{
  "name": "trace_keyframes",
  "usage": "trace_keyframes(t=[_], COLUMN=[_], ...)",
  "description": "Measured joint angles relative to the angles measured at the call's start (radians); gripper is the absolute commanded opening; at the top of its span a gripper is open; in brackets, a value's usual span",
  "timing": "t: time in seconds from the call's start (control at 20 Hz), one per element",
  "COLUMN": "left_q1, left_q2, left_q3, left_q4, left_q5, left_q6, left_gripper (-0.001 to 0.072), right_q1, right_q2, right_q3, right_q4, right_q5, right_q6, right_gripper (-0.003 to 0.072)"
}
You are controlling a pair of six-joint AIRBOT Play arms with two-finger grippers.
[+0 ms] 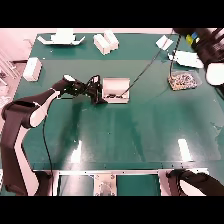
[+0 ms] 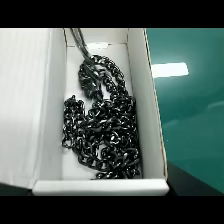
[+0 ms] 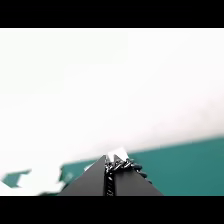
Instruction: Fold the box and place the chain.
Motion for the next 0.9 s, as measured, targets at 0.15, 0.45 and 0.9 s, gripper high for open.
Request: trace_keyframes(t=[0.15, 0.45, 0.9], left_q1=[0.0, 0.0, 0.0], left_q2=[0.0, 0.0, 0.0], left_q3=[0.0, 0.0, 0.0], left_q4=[0.0, 0.0, 0.0], left_q5=[0.0, 0.0, 0.0], left_q6=[0.0, 0.0, 0.0], left_gripper=[0.0391, 0.0391, 0.0391], right_q1=[0.068, 0.191, 0.251], right_q2=[0.025, -0.013, -0.112], right_q3=[0.105, 0.299, 0.378], right_q4=[0.0, 0.0, 0.002], right_q5=[0.006, 0.01, -0.025], right_q6=[-0.077, -0.193, -0.22], right_gripper=[0.0011, 0.0011, 0.0012])
